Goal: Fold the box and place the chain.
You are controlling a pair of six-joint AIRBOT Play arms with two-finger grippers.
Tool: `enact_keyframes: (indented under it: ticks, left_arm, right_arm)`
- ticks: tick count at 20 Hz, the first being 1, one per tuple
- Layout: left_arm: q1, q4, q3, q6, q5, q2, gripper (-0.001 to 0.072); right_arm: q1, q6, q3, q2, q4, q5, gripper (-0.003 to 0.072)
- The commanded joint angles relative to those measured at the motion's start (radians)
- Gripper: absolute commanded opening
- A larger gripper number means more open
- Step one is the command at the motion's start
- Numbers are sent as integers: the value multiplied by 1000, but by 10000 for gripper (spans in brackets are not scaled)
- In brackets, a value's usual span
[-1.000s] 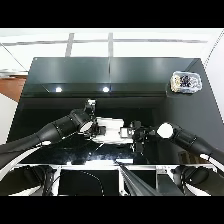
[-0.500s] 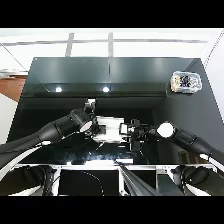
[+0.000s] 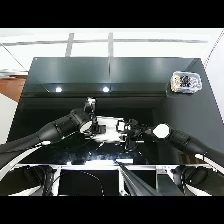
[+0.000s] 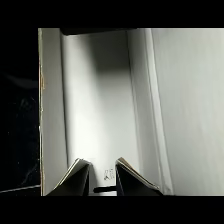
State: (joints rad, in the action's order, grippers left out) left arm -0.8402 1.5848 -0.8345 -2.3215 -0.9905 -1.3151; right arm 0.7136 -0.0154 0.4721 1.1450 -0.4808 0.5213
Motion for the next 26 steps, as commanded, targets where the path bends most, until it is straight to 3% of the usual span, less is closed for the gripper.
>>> enact_keyframes:
  ticks: [1,3,4,5,6,7,8,9,10,11,14,17,21,23,26]
  left_arm:
    - [0,0,-1,-2,2,-1,31]
    - [0,0,-1,-2,2,-1,30]
    - [0,-1,-1,-2,2,-1,31]
    - [0,0,-1,-2,2,-1,31]
    - [0,0,-1,-2,2,-1,30]
    - [0,-1,-1,-2,2,-1,31]
    - [0,-1,-1,-2,2,-1,31]
    - [0,-1,-1,-2,2,-1,31]
    - [0,0,-1,-2,2,-1,30]
    - [0,0,-1,-2,2,-1,31]
    - [0,0,-1,-2,2,-1,31]
    - [0,0,-1,-2,2,-1,30]
    - [0,-1,-1,-2,2,-1,30]
    - [0,-1,-1,-2,2,-1,31]
    - [0,-1,-1,-2,1,-1,31]
  right_arm:
    - [6,0,1,8,28,-27,188]
    - [6,0,1,8,28,-29,234]
    - [6,0,1,8,28,-29,371]
    - [6,-1,1,8,27,-29,335]
    - [6,-1,1,8,27,-29,219]
    - [6,0,1,8,28,-31,245]
    - [6,0,1,8,28,-32,428]
    - [5,0,1,8,27,-33,398]
    - [3,1,1,4,26,-33,135]
    - [-2,16,1,-5,14,-30,33]
    - [-56,362,1,-80,-109,2,34]
    - [-196,674,1,-188,-285,206,34]
    - [-471,1085,1,-253,-397,413,32]
    - [-615,1290,-11,-253,-447,443,31]
    - [-764,1378,-65,-247,-434,444,31]
